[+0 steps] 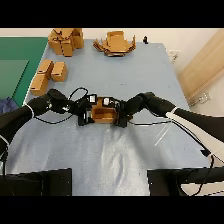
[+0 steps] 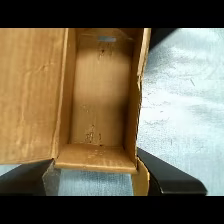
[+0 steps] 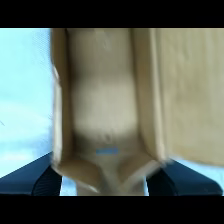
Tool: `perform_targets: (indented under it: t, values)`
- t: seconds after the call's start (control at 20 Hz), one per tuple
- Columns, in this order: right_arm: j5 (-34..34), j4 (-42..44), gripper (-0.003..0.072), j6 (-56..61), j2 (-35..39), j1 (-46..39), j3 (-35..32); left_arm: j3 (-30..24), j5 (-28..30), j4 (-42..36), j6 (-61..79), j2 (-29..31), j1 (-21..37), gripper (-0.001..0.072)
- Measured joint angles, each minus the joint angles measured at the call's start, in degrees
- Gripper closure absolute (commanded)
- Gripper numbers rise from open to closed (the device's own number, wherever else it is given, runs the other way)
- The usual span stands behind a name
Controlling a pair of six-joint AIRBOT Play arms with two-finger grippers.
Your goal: Fold the box.
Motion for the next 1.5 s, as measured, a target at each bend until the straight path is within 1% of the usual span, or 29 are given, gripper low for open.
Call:
perform_targets:
  t: [0.4,0.65,0.7,0.75,1.0,1.2,1.3,1.35,1.4,1.5]
  values:
    - [-5.62,3.72,-0.0034,2.25,5.16,-4.28,0.00,0.57,-0.26,1.84,-0.83,0.20,0.04,0.0314]
    - [-9.79,5.99,-0.0034,2.78,8.50,-4.81,0.00,1.92,-1.57,5.99,-4.31,0.24,0.04,0.0314]
    - [-10.45,6.69,-0.0029,2.78,8.81,-4.85,0.00,2.34,-1.81,6.73,-5.03,0.24,0.04,0.0314]
    - [-10.73,7.48,0.0015,2.80,9.03,-4.92,0.00,2.84,-2.19,7.37,-5.77,0.22,0.04,0.0314]
    - [-11.63,10.45,0.0014,2.78,8.92,-4.98,0.02,4.63,-4.44,8.98,-7.72,0.22,0.04,0.0314]
    - [-11.56,10.99,0.0015,-0.11,6.64,-4.52,0.00,5.05,-4.98,11.54,-8.35,0.22,-0.39,0.0314]
    - [-10.38,11.02,0.0021,-1.33,5.38,-4.39,0.00,5.11,-4.87,12.63,-8.76,0.22,-0.52,0.0314]
    - [-9.77,10.88,0.0064,-1.75,4.83,-4.37,0.00,5.18,-4.92,12.87,-8.94,0.22,-0.59,0.0314]
    - [-8.92,10.71,0.0128,-2.19,4.35,-4.33,0.00,5.18,-4.81,13.05,-9.16,0.22,-0.63,0.0314]
    - [-7.72,10.49,0.0140,-3.10,3.52,-4.26,0.00,5.18,-4.76,13.62,-9.31,0.22,-0.63,0.0314]
